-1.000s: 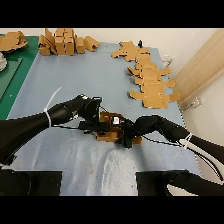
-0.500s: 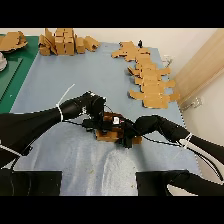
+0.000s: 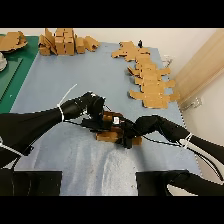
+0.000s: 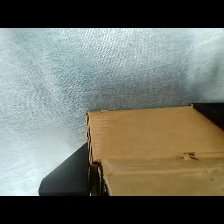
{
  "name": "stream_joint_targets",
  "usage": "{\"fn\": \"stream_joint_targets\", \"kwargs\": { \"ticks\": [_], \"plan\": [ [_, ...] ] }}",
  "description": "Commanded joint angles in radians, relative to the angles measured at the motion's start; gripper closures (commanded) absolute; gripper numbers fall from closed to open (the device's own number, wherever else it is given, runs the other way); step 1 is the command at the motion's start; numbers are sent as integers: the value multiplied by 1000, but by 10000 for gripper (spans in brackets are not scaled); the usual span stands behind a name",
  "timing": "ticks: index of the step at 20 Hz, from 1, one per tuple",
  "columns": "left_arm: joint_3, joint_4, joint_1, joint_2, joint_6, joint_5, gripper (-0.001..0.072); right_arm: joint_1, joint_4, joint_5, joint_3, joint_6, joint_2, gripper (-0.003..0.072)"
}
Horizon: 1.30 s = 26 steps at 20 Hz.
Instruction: Fold the box.
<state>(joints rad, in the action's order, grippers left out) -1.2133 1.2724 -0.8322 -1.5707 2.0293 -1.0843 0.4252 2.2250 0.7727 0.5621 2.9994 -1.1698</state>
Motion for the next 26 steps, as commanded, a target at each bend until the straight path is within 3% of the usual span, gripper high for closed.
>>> {"fn": "stream_joint_targets", "kwargs": {
  "ticks": [1,5,6,7,13,18,23,26],
  "plan": [
    [-1,-24,-14,0,11,6,697,0,-2,-4,0,1,-1,232],
    [-1,-39,-23,0,10,0,679,0,-2,-5,0,1,-1,232],
    [-1,-39,-22,0,10,0,410,0,-3,-4,0,1,-1,232],
    [-1,-39,-22,1,11,0,217,0,-2,-4,0,1,-1,232],
    [-3,-32,-19,13,9,-41,212,0,-3,-4,0,1,-1,232],
    [-3,12,8,89,13,-49,213,0,-2,-4,0,1,-1,232],
    [-3,58,39,142,9,-176,213,0,-2,-4,0,1,-1,232],
    [-3,72,41,185,9,-193,213,0,-2,-5,0,1,-1,232]
  ]
}}
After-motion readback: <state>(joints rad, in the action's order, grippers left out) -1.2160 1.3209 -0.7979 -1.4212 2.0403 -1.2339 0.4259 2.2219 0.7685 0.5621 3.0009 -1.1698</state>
